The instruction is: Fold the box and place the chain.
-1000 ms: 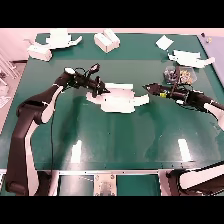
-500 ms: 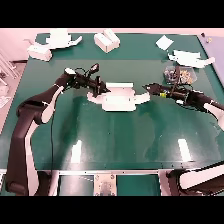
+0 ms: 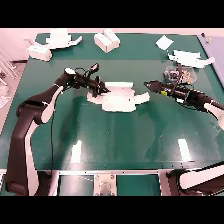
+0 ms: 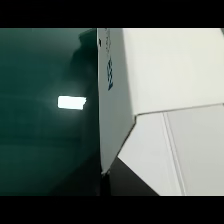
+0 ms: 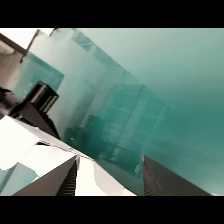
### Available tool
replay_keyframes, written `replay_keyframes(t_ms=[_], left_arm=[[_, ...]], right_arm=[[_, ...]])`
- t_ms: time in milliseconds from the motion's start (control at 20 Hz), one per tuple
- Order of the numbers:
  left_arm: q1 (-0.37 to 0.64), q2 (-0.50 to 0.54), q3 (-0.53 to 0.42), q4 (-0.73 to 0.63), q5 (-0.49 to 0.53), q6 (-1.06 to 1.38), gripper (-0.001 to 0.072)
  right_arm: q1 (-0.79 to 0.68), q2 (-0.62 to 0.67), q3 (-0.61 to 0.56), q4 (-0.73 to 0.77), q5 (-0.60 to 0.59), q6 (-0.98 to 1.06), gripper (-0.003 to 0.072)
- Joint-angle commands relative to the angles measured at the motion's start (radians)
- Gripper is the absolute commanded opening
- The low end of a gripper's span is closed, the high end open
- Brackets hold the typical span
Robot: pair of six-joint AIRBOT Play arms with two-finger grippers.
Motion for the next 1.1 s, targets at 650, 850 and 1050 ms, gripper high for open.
replay_keyframes(t_ms=[650, 850, 1050], left_arm=[[0.000, -0.001, 0.000, 0.005, 0.003, -0.003, 0.0021], [0.000, -0.001, 0.000, 0.005, 0.003, -0.003, 0.0021], [0.000, -0.001, 0.000, 0.005, 0.003, -0.003, 0.0021]], right_arm=[[0.005, 0.256, -0.152, -0.168, 0.002, -0.153, 0.0323], [0.070, 0.402, -0.293, -0.320, -0.244, -0.199, 0.0435], [0.217, 0.408, -0.310, -0.454, -0.346, -0.243, 0.0508]])
